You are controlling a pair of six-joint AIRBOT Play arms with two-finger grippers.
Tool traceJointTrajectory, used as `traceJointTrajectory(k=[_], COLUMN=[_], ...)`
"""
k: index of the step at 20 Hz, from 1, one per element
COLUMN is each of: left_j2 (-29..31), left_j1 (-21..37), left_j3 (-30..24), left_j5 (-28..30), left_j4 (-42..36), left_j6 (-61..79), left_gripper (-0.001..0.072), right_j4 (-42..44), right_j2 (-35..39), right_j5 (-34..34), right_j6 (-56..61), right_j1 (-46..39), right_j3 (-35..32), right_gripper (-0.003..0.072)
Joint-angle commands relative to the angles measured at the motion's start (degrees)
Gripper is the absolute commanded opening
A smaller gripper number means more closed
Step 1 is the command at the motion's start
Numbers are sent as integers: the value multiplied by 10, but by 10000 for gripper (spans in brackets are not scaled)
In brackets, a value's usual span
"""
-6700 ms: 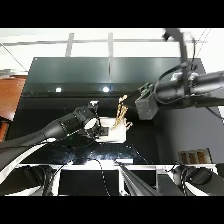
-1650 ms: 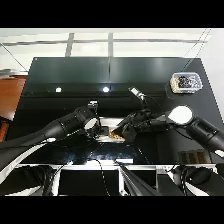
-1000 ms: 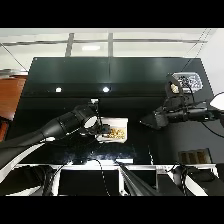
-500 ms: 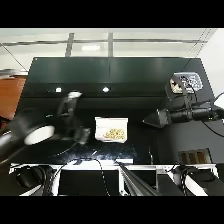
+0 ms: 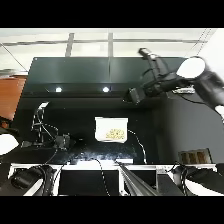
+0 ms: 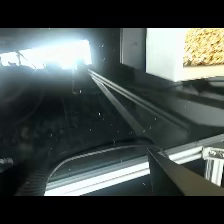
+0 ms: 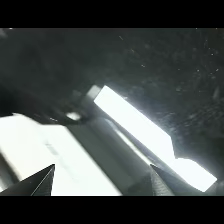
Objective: Fold the box and place the chain.
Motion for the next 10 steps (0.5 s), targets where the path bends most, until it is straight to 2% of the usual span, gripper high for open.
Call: traceJointTrajectory(k=[1, 5, 10], left_j2=[7, 7, 7], left_j1=[22, 22, 22], left_j3=[-18, -18, -18], left_j5=[-12, -11, 4], left_j4=[-30, -30, -30], left_j6=[21, 21, 21], left_gripper=[709, 709, 709], right_j4=[-58, -16, -1], right_j2=[-65, -73, -79], right_j5=[27, 103, 91], right_j6=[-46, -122, -144], right_j1=[47, 56, 64], right_j3=[36, 35, 28], right_gripper=[700, 700, 700])
